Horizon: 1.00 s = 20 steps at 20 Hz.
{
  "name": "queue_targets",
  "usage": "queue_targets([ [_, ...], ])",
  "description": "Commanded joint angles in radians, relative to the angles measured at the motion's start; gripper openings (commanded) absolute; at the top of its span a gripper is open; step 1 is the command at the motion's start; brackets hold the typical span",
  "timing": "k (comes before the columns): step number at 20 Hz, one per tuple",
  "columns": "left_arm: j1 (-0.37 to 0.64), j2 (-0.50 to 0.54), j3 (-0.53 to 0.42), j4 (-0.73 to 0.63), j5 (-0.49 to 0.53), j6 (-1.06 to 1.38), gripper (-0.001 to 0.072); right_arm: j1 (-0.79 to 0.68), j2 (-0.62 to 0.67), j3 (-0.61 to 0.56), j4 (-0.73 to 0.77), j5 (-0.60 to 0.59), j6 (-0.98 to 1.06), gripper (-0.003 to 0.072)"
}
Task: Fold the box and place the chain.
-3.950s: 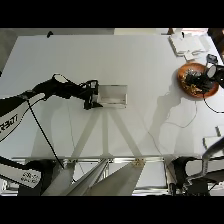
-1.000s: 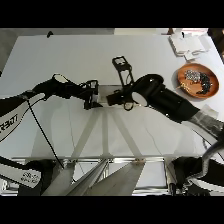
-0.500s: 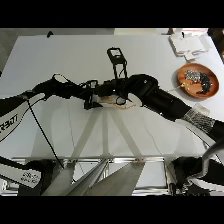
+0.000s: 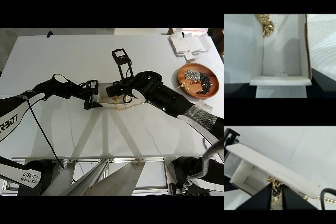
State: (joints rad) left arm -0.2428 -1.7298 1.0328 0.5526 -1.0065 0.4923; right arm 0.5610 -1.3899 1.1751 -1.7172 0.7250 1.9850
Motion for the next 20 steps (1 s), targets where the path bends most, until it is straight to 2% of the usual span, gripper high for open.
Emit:
queue_targets([
  [1, 0.000, 0.000, 0.000, 0.000, 0.000, 0.000, 0.0336, -0.002, 0.000, 0.000, -0.003, 0.019, -0.026, 0.0275],
  [5, 0.000, 0.000, 0.000, 0.000, 0.000, 0.000, 0.0336, -0.001, 0.021, 0.000, -0.003, 0.039, -0.031, 0.0275],
  [7, 0.000, 0.000, 0.000, 0.000, 0.000, 0.000, 0.0336, -0.002, 0.063, 0.000, -0.014, 0.079, -0.135, 0.0276],
  [10, 0.000, 0.000, 0.000, 0.000, 0.000, 0.000, 0.0336, -0.001, 0.153, 0.000, -0.014, 0.208, -0.365, 0.0302],
  [14, 0.000, 0.000, 0.000, 0.000, 0.000, 0.000, 0.0336, -0.001, 0.236, 0.000, -0.032, 0.468, -0.701, 0.0303],
  [16, 0.000, 0.000, 0.000, 0.000, 0.000, 0.000, 0.0336, -0.007, 0.236, 0.000, -0.043, 0.575, -0.824, 0.0343],
  [17, 0.000, 0.000, 0.000, 0.000, 0.000, 0.000, 0.0336, -0.015, 0.235, 0.000, -0.036, 0.589, -0.870, 0.0343],
  [18, 0.000, 0.000, 0.000, 0.000, 0.000, 0.000, 0.0336, -0.029, 0.235, 0.000, -0.024, 0.583, -0.911, 0.0378],
  [19, 0.000, 0.000, 0.000, 0.000, 0.000, 0.000, 0.0336, -0.048, 0.235, 0.000, 0.001, 0.567, -0.947, 0.0485],
  [20, 0.000, 0.000, 0.000, 0.000, 0.000, 0.000, 0.0336, -0.074, 0.232, 0.000, 0.039, 0.554, -0.990, 0.0485],
])
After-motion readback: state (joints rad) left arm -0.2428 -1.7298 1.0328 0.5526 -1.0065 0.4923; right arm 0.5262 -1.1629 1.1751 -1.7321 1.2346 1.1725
